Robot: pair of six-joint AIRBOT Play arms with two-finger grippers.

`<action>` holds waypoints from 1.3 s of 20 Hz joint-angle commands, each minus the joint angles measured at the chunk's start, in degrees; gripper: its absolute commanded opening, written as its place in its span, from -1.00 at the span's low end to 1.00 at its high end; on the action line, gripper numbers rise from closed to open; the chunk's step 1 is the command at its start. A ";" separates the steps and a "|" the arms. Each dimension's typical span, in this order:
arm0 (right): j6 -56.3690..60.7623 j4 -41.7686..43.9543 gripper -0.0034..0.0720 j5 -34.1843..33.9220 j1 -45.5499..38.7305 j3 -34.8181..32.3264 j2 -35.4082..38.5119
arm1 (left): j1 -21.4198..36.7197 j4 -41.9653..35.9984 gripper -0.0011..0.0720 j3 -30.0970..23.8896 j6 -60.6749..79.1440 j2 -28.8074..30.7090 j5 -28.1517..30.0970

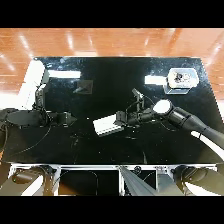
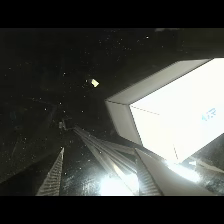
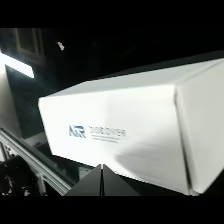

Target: Fold the box and place the chain.

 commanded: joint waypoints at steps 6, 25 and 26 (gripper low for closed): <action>-2.58 -1.31 -0.84 3.32 -4.90 3.82 3.58 | -1.64 -2.56 0.53 -0.02 7.15 -0.04 -0.13; -2.38 0.24 -0.84 -4.74 4.90 -1.03 -0.15 | -6.47 -4.72 0.53 0.26 11.76 -2.89 -3.06; -2.36 0.22 -0.84 -4.66 4.92 -1.05 -0.59 | -6.47 -4.72 0.53 0.26 11.76 -2.89 -3.04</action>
